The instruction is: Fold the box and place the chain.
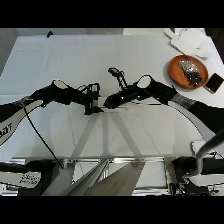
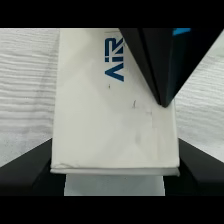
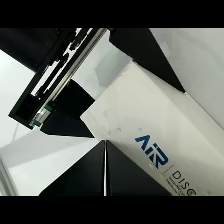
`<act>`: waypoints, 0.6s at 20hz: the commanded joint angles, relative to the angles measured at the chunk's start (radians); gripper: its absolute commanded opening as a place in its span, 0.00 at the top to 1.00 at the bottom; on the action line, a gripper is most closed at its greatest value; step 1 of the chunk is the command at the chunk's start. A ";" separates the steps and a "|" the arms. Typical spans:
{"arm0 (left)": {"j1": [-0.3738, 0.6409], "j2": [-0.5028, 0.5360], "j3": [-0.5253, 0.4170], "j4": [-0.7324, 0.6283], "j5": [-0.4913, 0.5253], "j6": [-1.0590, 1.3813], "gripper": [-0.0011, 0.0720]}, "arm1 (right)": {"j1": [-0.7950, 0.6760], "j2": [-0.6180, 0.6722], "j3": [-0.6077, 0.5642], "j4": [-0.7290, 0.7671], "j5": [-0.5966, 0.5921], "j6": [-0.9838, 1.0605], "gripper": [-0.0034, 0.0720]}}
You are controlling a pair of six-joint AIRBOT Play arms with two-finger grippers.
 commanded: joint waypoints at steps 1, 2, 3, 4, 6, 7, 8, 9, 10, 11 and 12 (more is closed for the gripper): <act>0.001 0.001 0.001 -0.002 0.002 -0.002 0.47 | 0.002 -0.002 -0.011 -0.016 0.003 0.006 0.94; 0.001 0.001 0.001 -0.002 0.002 -0.002 0.47 | 0.001 -0.002 -0.013 -0.016 0.000 0.006 0.94; 0.001 0.001 0.001 -0.002 0.002 -0.001 0.47 | 0.001 -0.001 -0.013 -0.016 -0.008 0.006 0.94; 0.001 0.001 0.001 -0.002 0.002 -0.002 0.47 | 0.001 -0.002 -0.013 -0.016 -0.013 0.006 0.94; 0.001 0.001 0.001 -0.002 0.002 -0.002 0.47 | 0.001 -0.002 -0.013 -0.016 -0.022 0.006 0.94; 0.001 0.001 0.001 -0.002 0.002 -0.002 0.47 | 0.001 -0.001 -0.013 -0.016 -0.027 0.006 0.94; 0.001 0.001 0.001 -0.002 0.002 -0.002 0.47 | 0.001 -0.001 -0.013 -0.016 -0.030 0.006 0.94; 0.001 0.001 0.001 -0.002 0.002 -0.002 0.47 | 0.001 -0.001 -0.013 -0.016 -0.032 0.006 0.94; 0.001 0.001 0.001 -0.002 0.002 -0.002 0.47 | 0.001 -0.001 -0.013 -0.014 -0.033 0.006 0.94; 0.001 0.001 0.001 -0.002 0.002 -0.002 0.47 | 0.001 -0.001 -0.013 -0.006 -0.033 0.006 0.94; 0.001 0.001 0.001 -0.002 0.002 -0.002 0.47 | 0.001 0.002 -0.012 0.010 -0.034 0.001 0.94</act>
